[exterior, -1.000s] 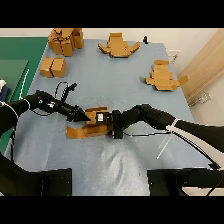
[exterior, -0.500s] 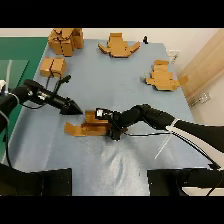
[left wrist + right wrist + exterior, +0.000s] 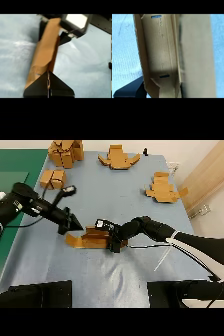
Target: Fold the box.
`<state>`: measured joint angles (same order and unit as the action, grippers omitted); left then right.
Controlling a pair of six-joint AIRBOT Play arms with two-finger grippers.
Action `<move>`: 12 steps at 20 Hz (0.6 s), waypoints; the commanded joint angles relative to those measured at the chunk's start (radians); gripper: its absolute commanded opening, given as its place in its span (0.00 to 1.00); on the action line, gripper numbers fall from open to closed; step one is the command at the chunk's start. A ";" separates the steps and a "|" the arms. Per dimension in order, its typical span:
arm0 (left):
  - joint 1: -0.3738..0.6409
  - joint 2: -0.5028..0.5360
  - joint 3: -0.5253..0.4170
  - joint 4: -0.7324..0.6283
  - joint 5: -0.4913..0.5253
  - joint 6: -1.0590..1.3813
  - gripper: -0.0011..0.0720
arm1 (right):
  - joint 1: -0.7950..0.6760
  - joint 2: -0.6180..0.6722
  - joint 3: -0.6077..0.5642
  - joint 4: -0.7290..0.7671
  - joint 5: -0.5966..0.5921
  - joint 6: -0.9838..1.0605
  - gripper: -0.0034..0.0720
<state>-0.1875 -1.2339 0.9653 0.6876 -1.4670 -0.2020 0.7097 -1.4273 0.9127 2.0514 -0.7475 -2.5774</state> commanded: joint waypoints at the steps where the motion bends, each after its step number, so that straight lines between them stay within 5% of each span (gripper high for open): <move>1: -0.168 0.042 -0.060 0.031 0.174 -0.035 0.03 | 0.000 -0.001 0.000 -0.029 0.002 0.003 0.31; 4: -0.262 0.021 -0.067 0.026 0.455 -0.063 0.03 | 0.000 -0.001 0.000 -0.056 0.006 0.000 0.31; 8: -0.278 -0.107 -0.034 0.063 0.534 -0.161 0.03 | 0.000 -0.001 0.000 -0.078 0.005 -0.017 0.31; 10: -0.278 -0.179 0.014 0.105 0.506 -0.170 0.03 | 0.000 -0.001 0.000 -0.098 0.005 -0.016 0.31; 12: -0.280 -0.258 0.080 0.129 0.355 -0.201 0.03 | 0.000 -0.001 0.000 -0.099 0.005 -0.015 0.31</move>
<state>-0.4576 -1.4010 0.9848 0.7685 -1.0214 -0.3500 0.7109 -1.4273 0.9134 1.9705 -0.7471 -2.5893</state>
